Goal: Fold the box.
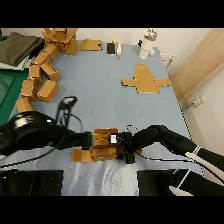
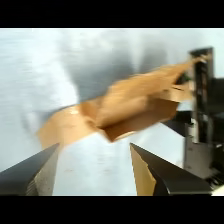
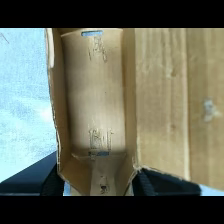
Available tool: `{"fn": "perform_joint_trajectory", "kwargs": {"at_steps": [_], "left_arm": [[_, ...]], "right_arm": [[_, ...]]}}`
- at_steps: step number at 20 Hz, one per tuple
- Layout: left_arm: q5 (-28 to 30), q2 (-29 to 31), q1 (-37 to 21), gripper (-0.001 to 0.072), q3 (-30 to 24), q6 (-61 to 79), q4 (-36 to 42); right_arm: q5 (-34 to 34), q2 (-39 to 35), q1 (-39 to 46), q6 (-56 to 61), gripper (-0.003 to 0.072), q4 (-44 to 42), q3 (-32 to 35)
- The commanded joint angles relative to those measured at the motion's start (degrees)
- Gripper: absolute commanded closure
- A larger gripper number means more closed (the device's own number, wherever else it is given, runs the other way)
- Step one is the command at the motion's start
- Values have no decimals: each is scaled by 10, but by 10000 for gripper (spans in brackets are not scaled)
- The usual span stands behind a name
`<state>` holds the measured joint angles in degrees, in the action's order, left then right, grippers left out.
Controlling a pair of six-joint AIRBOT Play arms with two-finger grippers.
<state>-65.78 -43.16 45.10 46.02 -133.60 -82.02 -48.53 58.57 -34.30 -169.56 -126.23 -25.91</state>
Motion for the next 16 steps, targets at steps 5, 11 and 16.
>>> {"fn": "perform_joint_trajectory", "kwargs": {"at_steps": [5,11,16], "left_arm": [[-170,54,-70,681,-21,-1,-98],[-26,54,-154,701,-181,102,74],[104,53,-178,702,-284,231,259]], "right_arm": [[0,0,-1,0,184,0,0],[0,0,0,0,184,0,0],[0,0,-1,0,184,0,0]]}}
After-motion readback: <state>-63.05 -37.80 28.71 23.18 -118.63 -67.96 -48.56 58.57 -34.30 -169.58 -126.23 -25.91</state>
